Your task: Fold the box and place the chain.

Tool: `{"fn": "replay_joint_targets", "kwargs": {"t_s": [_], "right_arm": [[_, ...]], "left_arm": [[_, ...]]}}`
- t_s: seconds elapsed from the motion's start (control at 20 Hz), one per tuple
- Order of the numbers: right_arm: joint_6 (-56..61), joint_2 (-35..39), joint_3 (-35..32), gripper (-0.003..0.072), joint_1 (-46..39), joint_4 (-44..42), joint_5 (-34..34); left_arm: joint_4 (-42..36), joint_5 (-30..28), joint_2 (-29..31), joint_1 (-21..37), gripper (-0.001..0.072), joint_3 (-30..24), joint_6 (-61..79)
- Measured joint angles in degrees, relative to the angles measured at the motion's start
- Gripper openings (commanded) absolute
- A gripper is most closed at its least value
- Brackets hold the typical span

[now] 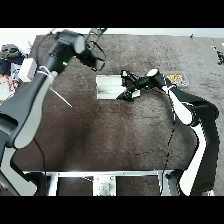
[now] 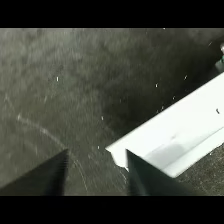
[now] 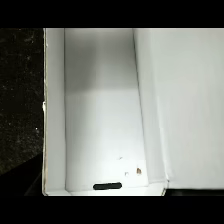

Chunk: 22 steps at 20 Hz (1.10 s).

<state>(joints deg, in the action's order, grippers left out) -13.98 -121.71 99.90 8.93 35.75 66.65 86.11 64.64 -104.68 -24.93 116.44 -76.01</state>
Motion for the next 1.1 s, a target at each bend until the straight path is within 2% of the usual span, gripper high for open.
{"fn": "replay_joint_targets", "kwargs": {"t_s": [0.05, 0.1, 0.15, 0.2, 0.4, 0.55, 0.8, 1.1], "right_arm": [[0.00, 0.00, 0.00, 0.0471, 0.00, 0.00, 0.00], [0.00, 0.00, 0.00, 0.0471, 0.00, 0.00, 0.00], [0.00, 0.00, 0.00, 0.0471, 0.00, 0.00, 0.00], [0.00, 0.00, 0.00, 0.0471, 0.00, 0.00, 0.00], [0.00, 0.00, 0.00, 0.0471, 0.00, -0.02, 0.00], [0.00, 0.00, 0.00, 0.0471, 0.00, 0.00, 0.00], [0.00, 0.00, 0.00, 0.0471, 0.00, 0.00, 0.00], [0.00, 0.00, 0.00, 0.0471, 0.00, 0.00, 0.00]], "left_arm": [[-5.99, -0.61, -0.09, 2.64, 0.0498, -0.35, 4.39], [-11.43, -1.22, -0.22, 5.07, 0.0566, -0.70, 8.74], [-16.72, -1.38, -0.50, 7.48, 0.0570, -1.11, 13.20], [-21.73, -1.44, -1.07, 9.94, 0.0613, -1.64, 18.40], [-36.63, 2.25, -4.57, 16.41, 0.0620, -4.31, 42.07], [-41.33, 5.44, -7.56, 18.53, 0.0620, -7.06, 57.27], [-46.71, 8.68, -10.73, 19.58, 0.0621, -13.42, 74.95], [-55.17, 8.35, -11.80, 19.82, 0.0620, -20.35, 90.16]]}}
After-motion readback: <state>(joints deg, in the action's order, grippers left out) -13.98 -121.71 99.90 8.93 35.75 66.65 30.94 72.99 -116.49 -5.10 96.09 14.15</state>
